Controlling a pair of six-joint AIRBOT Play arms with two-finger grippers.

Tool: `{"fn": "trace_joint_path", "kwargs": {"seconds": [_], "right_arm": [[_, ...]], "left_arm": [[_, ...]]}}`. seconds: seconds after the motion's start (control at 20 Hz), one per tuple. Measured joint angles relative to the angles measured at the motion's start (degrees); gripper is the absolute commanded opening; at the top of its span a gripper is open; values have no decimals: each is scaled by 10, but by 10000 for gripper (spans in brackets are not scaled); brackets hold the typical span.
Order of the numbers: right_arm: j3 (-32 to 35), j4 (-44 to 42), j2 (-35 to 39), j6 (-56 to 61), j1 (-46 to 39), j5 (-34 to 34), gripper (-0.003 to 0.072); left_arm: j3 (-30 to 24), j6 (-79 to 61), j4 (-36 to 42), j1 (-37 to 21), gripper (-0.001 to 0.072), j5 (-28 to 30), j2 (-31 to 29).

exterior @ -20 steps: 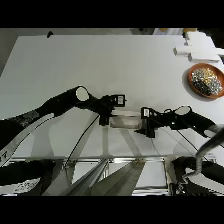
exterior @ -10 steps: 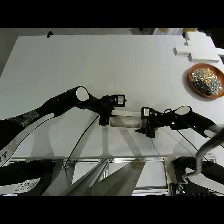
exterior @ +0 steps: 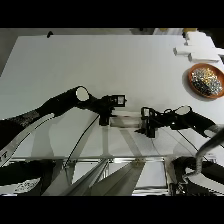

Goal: Fold the box and place the chain.

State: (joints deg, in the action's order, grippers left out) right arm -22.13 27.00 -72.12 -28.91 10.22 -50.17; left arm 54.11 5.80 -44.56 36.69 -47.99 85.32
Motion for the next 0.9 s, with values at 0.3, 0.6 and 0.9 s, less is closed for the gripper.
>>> {"fn": "trace_joint_path", "kwargs": {"seconds": [0.3, 0.6, 0.9], "right_arm": [[0, 0, 0, 0, 0, -2, 339], [0, 3, 0, -3, 0, -9, 339], [0, 1, 0, -1, 0, -6, 339]], "left_arm": [[0, 0, 0, 0, 10, 1, 0], [0, 2, -2, -3, 411, 0, -10], [0, 84, -49, -22, 344, -83, -79]]}}
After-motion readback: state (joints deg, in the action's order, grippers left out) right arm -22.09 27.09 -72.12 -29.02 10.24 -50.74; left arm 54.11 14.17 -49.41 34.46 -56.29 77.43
